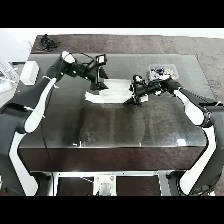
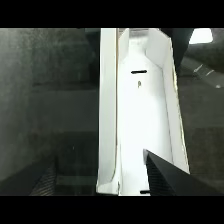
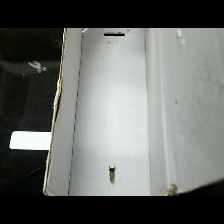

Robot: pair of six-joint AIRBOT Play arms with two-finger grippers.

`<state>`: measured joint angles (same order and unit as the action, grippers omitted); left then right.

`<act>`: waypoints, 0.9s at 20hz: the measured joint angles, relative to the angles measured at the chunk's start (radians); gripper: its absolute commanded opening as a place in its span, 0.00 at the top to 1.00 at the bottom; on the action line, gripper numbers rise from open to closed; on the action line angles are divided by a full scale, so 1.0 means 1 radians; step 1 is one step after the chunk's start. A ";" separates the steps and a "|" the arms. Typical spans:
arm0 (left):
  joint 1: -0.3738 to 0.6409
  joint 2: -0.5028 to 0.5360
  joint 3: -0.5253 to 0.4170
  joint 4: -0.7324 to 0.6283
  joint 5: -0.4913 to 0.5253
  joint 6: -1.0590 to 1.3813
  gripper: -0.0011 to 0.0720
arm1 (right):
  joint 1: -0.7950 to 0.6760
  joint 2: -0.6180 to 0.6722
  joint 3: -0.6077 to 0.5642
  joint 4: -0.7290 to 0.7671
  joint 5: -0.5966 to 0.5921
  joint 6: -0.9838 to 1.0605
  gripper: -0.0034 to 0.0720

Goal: Fold the box and place the chain.

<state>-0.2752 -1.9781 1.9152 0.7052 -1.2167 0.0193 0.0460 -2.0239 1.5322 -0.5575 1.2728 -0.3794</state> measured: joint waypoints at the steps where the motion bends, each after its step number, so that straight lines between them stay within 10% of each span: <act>1: 0.003 0.020 0.002 0.038 -0.016 -0.024 0.52 | 0.000 0.000 0.000 0.000 0.000 0.000 0.18; 2: 0.012 0.038 0.004 0.071 -0.042 -0.049 0.95 | 0.000 0.000 0.000 0.000 0.000 0.000 0.18; 10: 0.120 0.110 -0.059 -0.184 -0.320 -0.046 0.97 | 0.000 0.000 0.000 0.000 0.000 0.000 0.18; 18: 0.047 0.116 -0.288 -0.271 0.069 0.035 0.96 | 0.001 0.000 0.000 0.000 0.000 0.000 0.18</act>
<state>-0.2279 -1.8626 1.6272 0.4343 -1.1473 0.0544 0.0467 -2.0239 1.5322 -0.5575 1.2728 -0.3790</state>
